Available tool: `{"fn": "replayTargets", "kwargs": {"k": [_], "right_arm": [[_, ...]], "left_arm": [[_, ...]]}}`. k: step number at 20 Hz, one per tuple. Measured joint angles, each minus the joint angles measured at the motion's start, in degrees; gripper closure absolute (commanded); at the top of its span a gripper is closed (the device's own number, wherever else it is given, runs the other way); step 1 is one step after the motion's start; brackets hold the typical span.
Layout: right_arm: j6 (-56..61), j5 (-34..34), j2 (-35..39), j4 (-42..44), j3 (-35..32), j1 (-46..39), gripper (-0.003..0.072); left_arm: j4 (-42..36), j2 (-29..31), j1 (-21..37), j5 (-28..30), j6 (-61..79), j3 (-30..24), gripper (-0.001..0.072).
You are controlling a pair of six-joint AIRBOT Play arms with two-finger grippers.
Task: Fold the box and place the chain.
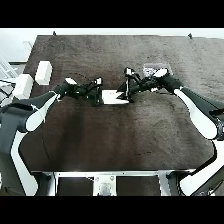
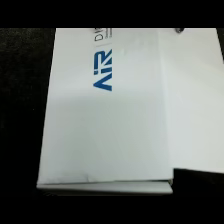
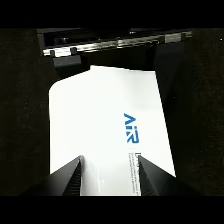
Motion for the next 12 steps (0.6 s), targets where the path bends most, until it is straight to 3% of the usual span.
{"fn": "replayTargets", "kwargs": {"k": [9, 12], "right_arm": [[-0.1, -1.5, 0.1, -0.4, 0.0, 0.2, 0.0311], [-0.1, 1.1, 1.1, -0.4, 0.0, 0.0, 0.0313]], "left_arm": [[0.0, 0.0, 0.0, 0.0, 0.0, 0.0, 0.0181], [0.0, 0.0, 0.0, 0.0, 0.0, 0.0, 0.0181]]}}
